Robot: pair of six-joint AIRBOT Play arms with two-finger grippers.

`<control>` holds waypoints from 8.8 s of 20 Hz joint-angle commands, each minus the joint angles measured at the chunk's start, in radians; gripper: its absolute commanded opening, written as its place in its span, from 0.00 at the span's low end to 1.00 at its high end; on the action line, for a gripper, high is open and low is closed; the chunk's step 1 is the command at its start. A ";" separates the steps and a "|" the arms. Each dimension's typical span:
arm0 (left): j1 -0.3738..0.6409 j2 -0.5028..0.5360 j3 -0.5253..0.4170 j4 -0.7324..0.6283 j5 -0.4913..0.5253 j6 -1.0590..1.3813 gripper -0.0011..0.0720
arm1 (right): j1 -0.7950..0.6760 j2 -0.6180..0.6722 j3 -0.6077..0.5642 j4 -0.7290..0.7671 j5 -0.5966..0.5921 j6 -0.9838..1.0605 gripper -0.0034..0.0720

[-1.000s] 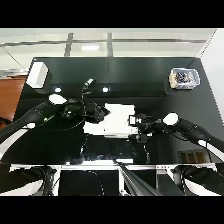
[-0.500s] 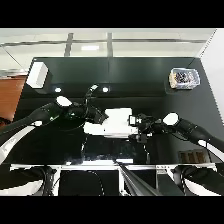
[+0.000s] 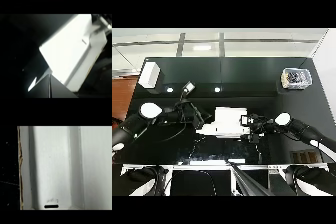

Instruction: Fold the box and place the chain.

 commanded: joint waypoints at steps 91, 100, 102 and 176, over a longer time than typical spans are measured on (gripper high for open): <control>-0.043 -0.409 0.344 0.185 -0.433 -0.830 0.59 | 0.000 0.000 0.000 0.000 0.002 0.000 0.25; -0.159 -0.409 0.426 0.377 -0.384 -1.043 0.59 | 0.000 0.000 0.000 0.001 0.002 0.001 0.25; -0.177 -0.409 0.427 0.375 -0.371 -1.046 0.59 | 0.000 0.000 0.000 0.001 0.002 0.001 0.25; -0.499 -0.536 0.614 0.947 -0.388 -1.835 0.05 | 0.000 0.174 0.013 -0.293 0.087 0.176 1.00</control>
